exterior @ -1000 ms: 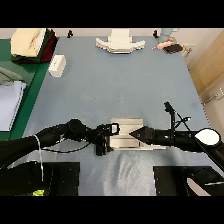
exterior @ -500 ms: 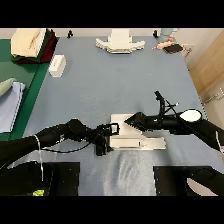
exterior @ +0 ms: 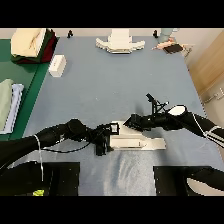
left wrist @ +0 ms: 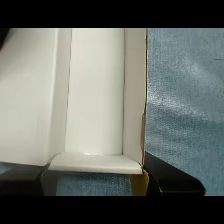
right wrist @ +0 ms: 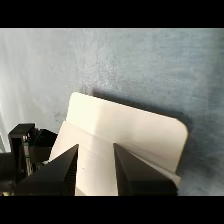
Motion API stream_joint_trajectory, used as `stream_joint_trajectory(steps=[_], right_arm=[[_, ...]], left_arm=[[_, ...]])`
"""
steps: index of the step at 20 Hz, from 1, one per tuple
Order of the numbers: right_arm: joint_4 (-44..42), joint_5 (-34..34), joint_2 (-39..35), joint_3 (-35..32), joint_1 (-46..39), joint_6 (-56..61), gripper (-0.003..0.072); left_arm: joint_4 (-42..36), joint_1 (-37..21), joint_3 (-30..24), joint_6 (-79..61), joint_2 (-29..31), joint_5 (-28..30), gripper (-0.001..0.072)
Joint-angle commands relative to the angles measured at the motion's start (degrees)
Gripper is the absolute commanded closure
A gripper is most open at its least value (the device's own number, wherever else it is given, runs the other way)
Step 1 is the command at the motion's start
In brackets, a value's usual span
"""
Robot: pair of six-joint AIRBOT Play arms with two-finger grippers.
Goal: Fold the box.
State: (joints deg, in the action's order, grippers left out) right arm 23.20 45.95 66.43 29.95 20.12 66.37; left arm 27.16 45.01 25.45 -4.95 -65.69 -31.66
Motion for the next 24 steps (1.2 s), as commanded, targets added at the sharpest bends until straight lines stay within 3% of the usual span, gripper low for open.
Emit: stream_joint_trajectory(steps=[1, 8, 13, 17, 24], right_arm=[[0.59, 0.15, 0.70, 0.20, 0.00, -0.68, 0.0357], [-1.36, 2.67, 0.11, 0.24, -0.04, -2.10, 0.0357], [-0.79, 5.11, -7.06, 3.72, -0.13, -4.72, 0.0357], [9.68, 6.95, -16.24, 4.02, -0.13, 1.14, 0.0357], [26.25, 24.61, -32.81, 3.96, 0.31, -3.39, 0.0357]], left_arm=[[0.04, 0.00, -0.02, -0.11, -0.04, 0.00, 0.0286], [0.04, 0.00, -0.02, -0.11, -0.02, 0.00, 0.0286], [0.04, 0.00, -0.02, -0.11, -0.02, 0.00, 0.0286], [0.04, 0.00, -0.02, -0.11, -0.02, 0.00, 0.0285], [0.04, 0.00, -0.02, -0.11, -0.04, 0.00, 0.0286]])
